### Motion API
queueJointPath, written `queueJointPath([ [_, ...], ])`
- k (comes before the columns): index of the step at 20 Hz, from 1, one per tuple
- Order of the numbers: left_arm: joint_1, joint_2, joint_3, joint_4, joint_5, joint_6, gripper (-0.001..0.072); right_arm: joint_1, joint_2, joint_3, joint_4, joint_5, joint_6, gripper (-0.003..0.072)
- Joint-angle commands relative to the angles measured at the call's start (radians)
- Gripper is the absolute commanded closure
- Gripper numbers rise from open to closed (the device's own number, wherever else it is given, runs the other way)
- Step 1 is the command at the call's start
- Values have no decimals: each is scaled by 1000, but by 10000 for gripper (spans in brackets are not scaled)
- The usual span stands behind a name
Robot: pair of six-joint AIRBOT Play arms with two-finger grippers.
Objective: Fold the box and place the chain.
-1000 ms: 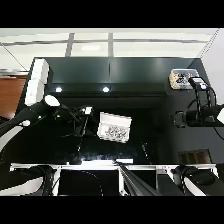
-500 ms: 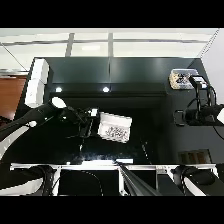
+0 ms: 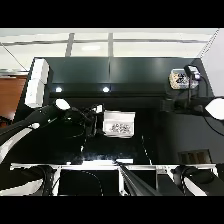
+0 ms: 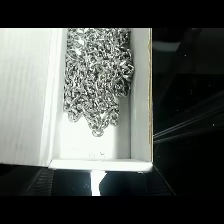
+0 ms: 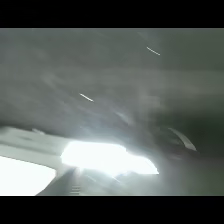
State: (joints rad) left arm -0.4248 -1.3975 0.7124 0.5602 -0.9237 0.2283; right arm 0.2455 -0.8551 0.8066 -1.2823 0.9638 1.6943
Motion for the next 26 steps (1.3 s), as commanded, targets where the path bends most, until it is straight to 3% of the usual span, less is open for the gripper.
queueJointPath([
  [1, -16, 0, 0, 5, 31, -24, 209, 2, -137, 2, 365, -200, -212, 42],
  [3, -16, 0, 0, 5, 35, -23, 209, 20, -229, 1, 522, -202, -459, 42],
  [7, -16, 0, 0, 5, 35, -23, 209, 104, -303, 2, 528, -209, -865, 47],
  [11, -16, 0, 0, 5, 34, -23, 209, 120, -291, 32, 514, -60, -1192, 47],
  [16, -16, 0, 0, 5, 34, -23, 209, 156, -292, 40, 481, 64, -1164, 46],
  [22, -16, 0, 0, 5, 34, -23, 209, 225, -294, 2, 407, 60, -1164, 46],
  [26, -16, 0, 0, 5, 33, -23, 209, 249, -294, 1, 394, -33, -1164, 51],
])
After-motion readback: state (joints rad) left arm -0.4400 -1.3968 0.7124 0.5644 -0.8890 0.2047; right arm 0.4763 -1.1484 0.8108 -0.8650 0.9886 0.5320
